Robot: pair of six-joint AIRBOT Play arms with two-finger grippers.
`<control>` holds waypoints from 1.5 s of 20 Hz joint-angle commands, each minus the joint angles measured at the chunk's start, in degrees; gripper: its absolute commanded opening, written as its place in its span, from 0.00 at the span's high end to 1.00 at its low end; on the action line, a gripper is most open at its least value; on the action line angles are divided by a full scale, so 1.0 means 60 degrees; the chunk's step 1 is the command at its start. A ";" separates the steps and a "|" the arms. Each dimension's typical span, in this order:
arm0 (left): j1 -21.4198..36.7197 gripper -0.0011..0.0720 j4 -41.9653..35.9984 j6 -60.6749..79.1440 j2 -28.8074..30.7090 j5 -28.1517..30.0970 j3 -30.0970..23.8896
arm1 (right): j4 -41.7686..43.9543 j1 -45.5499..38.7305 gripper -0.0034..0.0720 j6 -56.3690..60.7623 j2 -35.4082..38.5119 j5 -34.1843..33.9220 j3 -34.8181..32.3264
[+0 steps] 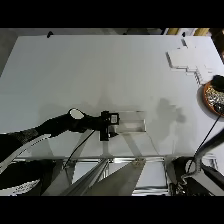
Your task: Fold the box and place the chain.
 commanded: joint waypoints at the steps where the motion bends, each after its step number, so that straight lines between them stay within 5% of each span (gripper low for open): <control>1: 0.0000 0.51 0.0004 0.0000 0.0004 0.0000 -0.0004 | 0.0018 -0.1818 0.64 -0.0896 -0.1366 -0.0812 0.0069; 10: 0.0000 0.51 0.0004 0.0000 0.0004 0.0000 -0.0004 | -0.0146 -0.2058 0.66 -0.2197 -0.3628 -0.1486 0.0069; 20: 0.0000 0.51 0.0004 0.0000 0.0004 0.0000 -0.0004 | -0.0200 -0.2058 0.67 -0.2193 -0.3938 -0.1894 0.0069; 22: 0.0000 0.51 0.0004 0.0000 0.0004 0.0000 -0.0004 | -0.0200 -0.2058 0.79 -0.2197 -0.4022 -0.1701 0.0069; 24: 0.0000 0.51 0.0004 0.0000 0.0004 0.0004 -0.0004 | -0.0120 -0.2022 0.93 -0.2197 -0.3861 -0.1293 0.0073; 30: 0.0000 0.51 0.0004 0.0000 0.0007 0.0004 -0.0004 | 0.1344 -0.0750 0.93 -0.2313 -0.0678 -0.0408 0.0073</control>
